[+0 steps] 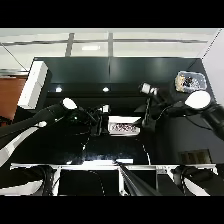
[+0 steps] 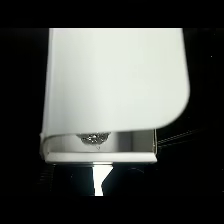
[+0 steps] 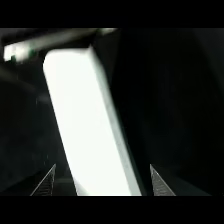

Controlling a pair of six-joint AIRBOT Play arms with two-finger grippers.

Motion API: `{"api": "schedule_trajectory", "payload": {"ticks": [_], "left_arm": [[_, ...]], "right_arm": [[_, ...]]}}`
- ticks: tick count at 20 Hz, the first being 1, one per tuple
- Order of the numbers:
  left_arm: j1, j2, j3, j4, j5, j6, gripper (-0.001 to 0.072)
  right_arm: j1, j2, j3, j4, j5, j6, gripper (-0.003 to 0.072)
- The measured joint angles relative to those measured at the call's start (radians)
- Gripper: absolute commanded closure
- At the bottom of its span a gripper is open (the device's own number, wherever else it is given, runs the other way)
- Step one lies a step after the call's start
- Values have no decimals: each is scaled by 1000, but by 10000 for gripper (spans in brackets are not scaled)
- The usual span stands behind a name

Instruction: Fold the box and place the chain.

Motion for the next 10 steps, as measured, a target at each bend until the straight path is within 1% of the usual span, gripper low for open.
{"api": "schedule_trajectory", "payload": {"ticks": [3, 5, 8, 10], "left_arm": [[0, 0, 0, 0, 0, 0, 306], [0, 0, 0, 0, 0, 0, 306], [0, 0, 0, 0, 0, 0, 306], [0, 0, 0, 0, -1, 0, 306]], "right_arm": [[-26, 17, 6, 24, -13, 71, -14], [-33, 6, -27, 31, -58, 82, -14], [-21, -25, -104, 36, -140, 19, -14], [3, -37, -137, 39, -166, -45, -14]]}}
